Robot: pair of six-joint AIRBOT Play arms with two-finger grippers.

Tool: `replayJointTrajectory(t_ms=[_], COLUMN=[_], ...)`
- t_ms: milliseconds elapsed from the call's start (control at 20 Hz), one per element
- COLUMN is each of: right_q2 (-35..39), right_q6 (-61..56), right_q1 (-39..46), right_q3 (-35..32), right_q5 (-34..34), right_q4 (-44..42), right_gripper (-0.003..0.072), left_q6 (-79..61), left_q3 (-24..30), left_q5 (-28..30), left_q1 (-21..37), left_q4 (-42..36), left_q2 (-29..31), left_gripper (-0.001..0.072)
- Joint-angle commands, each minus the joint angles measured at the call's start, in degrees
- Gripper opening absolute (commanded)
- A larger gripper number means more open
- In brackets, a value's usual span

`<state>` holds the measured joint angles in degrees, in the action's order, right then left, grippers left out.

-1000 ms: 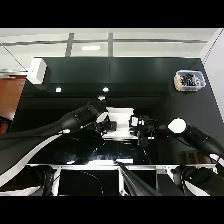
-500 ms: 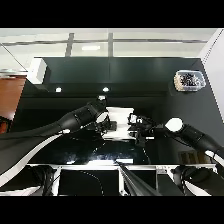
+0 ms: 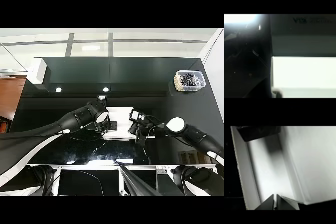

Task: Fold the box and place the chain.

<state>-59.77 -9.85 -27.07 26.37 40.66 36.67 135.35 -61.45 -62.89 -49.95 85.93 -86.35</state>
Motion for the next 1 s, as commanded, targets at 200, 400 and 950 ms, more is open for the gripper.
replayJointTrajectory(t_ms=[200,400,950], right_q2=[12.8,13.2,-1.0], right_q6=[-36.4,-54.5,-59.5], right_q1=[16.7,34.5,41.1], right_q3=[1.1,0.5,-7.3], right_q5=[16.5,19.1,25.5], right_q4=[18.3,22.9,8.8], right_gripper=[0.0044,0.0041,0.0042], left_q6=[-0.1,-0.1,-0.1], left_q3=[0.0,0.0,0.0], left_q5=[-0.2,-0.2,-0.2], left_q1=[0.0,0.0,0.0], left_q4=[0.2,0.2,0.2], left_q2=[0.0,0.0,0.0], left_gripper=[0.0025,0.0025,0.0025])
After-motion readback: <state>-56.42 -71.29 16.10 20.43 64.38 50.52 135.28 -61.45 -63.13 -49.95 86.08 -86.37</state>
